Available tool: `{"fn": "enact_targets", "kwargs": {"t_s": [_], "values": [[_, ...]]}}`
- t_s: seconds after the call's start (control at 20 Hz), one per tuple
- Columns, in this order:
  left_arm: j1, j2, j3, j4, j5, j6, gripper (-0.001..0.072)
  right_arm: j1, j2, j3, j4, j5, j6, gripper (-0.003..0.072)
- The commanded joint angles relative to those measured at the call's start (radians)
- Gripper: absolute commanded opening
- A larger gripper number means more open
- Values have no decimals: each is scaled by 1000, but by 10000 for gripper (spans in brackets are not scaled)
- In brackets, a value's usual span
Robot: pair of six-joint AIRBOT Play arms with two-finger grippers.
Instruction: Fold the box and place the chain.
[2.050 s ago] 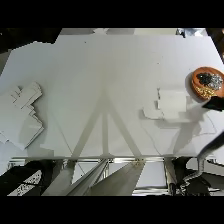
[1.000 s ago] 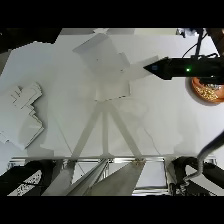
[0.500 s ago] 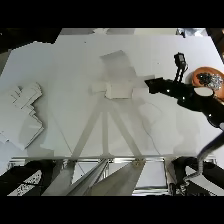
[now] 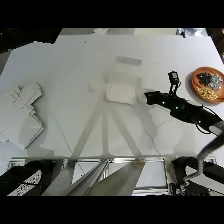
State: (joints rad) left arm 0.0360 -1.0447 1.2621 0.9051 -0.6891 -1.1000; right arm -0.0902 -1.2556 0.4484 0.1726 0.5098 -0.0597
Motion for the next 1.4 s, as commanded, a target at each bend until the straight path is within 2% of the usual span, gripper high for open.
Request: {"fn": "enact_targets", "kwargs": {"t_s": [0.0,0.8,0.95,1.2,1.35], "values": [[0,1,0,0,0,0,698,1,-31,-6,64,45,-95,4],[0,1,0,0,0,0,698,1,-31,-6,60,48,-107,8],[0,1,0,-59,2,-5,697,1,-31,-6,60,48,-107,8],[-1,-18,-1,-74,-168,-26,697,1,-32,-6,60,48,-107,8],[-5,-68,-2,-64,-212,0,697,1,-32,-6,60,48,-107,8]]}}
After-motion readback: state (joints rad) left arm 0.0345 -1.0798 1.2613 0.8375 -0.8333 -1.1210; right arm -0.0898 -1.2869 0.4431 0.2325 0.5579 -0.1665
